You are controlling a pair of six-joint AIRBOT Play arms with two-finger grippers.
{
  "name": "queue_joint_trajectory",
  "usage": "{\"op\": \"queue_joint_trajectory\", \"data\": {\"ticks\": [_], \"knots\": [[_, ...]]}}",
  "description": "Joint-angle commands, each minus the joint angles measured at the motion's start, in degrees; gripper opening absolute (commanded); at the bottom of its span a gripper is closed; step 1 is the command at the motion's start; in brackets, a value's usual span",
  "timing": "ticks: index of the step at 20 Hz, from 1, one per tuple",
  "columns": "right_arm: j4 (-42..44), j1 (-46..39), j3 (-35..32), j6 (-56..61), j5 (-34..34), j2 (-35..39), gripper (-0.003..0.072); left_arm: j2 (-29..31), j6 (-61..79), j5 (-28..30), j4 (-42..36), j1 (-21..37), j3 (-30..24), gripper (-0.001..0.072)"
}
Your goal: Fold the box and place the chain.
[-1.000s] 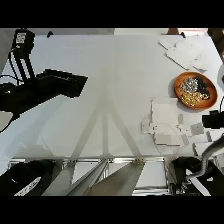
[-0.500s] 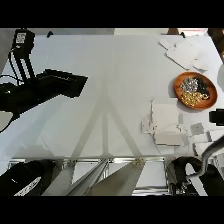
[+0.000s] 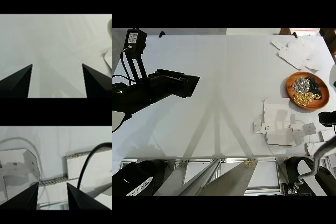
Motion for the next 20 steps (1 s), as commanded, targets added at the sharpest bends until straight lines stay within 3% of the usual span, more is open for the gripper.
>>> {"op": "queue_joint_trajectory", "data": {"ticks": [1, 7, 14, 20], "knots": [[2.7, -0.9, 0.0, -5.0, -0.6, -4.5, 0.0402, 0.0, 0.0, 0.0, 0.0, 0.0, 0.0, 0.0692], [6.6, -0.9, 0.0, -9.4, -1.5, -9.0, 0.0402, 0.0, 0.0, 0.0, 0.0, 0.0, 0.0, 0.0692], [2.4, -0.9, 0.0, -10.7, -1.4, -13.8, 0.0402, 0.0, 0.0, 0.0, 0.0, 0.0, 0.0, 0.0692], [3.8, -0.9, 0.0, -12.2, -2.2, -17.5, 0.0401, 0.0, 0.0, 0.0, 0.0, 0.0, 0.0, 0.0692]]}}
